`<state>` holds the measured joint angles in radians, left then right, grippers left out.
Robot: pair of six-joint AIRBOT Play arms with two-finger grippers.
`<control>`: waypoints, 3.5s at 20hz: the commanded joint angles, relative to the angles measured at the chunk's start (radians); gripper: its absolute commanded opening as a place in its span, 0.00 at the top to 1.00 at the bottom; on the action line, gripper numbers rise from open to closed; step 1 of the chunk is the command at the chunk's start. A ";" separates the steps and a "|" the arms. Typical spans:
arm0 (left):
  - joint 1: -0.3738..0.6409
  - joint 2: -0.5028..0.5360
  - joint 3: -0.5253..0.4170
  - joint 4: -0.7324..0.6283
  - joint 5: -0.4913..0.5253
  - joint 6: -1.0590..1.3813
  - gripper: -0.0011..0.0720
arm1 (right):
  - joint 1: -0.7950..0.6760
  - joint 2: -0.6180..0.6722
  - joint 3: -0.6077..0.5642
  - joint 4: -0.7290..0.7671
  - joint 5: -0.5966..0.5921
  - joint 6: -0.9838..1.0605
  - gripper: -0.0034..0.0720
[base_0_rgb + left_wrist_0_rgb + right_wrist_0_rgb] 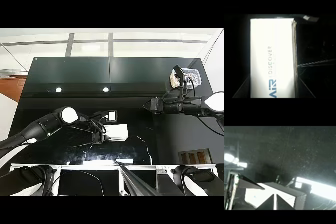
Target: Fold the box and place the chain.
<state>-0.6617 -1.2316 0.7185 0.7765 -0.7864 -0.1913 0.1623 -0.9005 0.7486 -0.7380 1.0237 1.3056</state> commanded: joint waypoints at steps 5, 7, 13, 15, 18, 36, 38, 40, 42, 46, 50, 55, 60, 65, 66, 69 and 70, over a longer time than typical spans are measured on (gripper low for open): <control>0.000 -0.096 0.000 0.000 0.027 -0.049 0.01 | 0.000 0.001 0.000 0.000 -0.019 0.005 0.89; 0.000 -0.106 0.000 0.000 0.033 -0.049 0.01 | 0.000 0.001 0.000 0.000 -0.019 0.008 0.89; 0.006 -0.100 0.005 0.015 0.023 -0.049 0.41 | 0.000 0.001 0.001 0.000 -0.038 0.009 0.89; 0.030 -0.071 0.013 0.071 0.021 -0.065 0.50 | -0.001 0.001 0.001 0.000 -0.042 0.009 0.89; 0.153 -0.023 0.045 0.169 0.021 -0.155 0.50 | -0.010 0.001 0.001 0.000 -0.049 0.009 0.89; 0.989 -0.629 0.905 0.469 0.043 -0.877 0.46 | -0.024 0.000 0.000 0.000 -0.111 0.026 0.89; 0.975 -0.675 0.928 0.469 0.042 -0.898 0.46 | -0.024 0.000 0.001 0.000 -0.137 0.026 0.89; 0.966 -0.700 0.928 0.469 0.028 -0.899 0.43 | -0.024 0.000 0.001 0.000 -0.137 0.026 0.89; 0.964 -0.703 0.932 0.472 0.028 -0.938 0.00 | -0.024 0.000 0.001 0.000 -0.126 0.026 0.89; 0.964 -0.634 1.054 0.529 -0.117 -0.962 0.00 | -0.025 0.000 0.001 -0.002 -0.120 0.025 0.89; 0.963 -0.506 1.194 0.525 -0.306 -1.174 0.11 | -0.027 0.001 0.006 -0.060 -0.125 0.025 0.89; 0.945 -0.326 1.183 0.451 -0.610 -1.241 0.94 | -0.101 0.021 0.114 -0.194 0.092 0.029 0.89; 0.771 0.052 0.727 0.430 -0.397 -1.154 0.94 | -0.118 0.215 0.103 -0.452 0.089 0.146 0.89; 0.648 0.574 -0.014 0.442 -0.022 -1.083 0.94 | -0.116 0.332 -0.047 -0.519 -0.023 0.149 0.89; 0.653 0.626 -0.079 0.446 -0.048 -1.089 0.94 | -0.116 0.331 -0.077 -0.519 -0.035 0.149 0.89; 0.665 0.710 -0.169 0.447 -0.088 -1.091 0.94 | -0.116 0.330 -0.124 -0.523 -0.047 0.149 0.89; 0.665 0.719 -0.171 0.446 -0.087 -1.091 0.94 | -0.116 0.331 -0.125 -0.513 -0.027 0.150 0.89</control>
<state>0.0093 -0.6125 0.6647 1.2224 -0.8989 -1.2892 0.0460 -0.5804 0.6601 -1.2419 0.9993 1.4517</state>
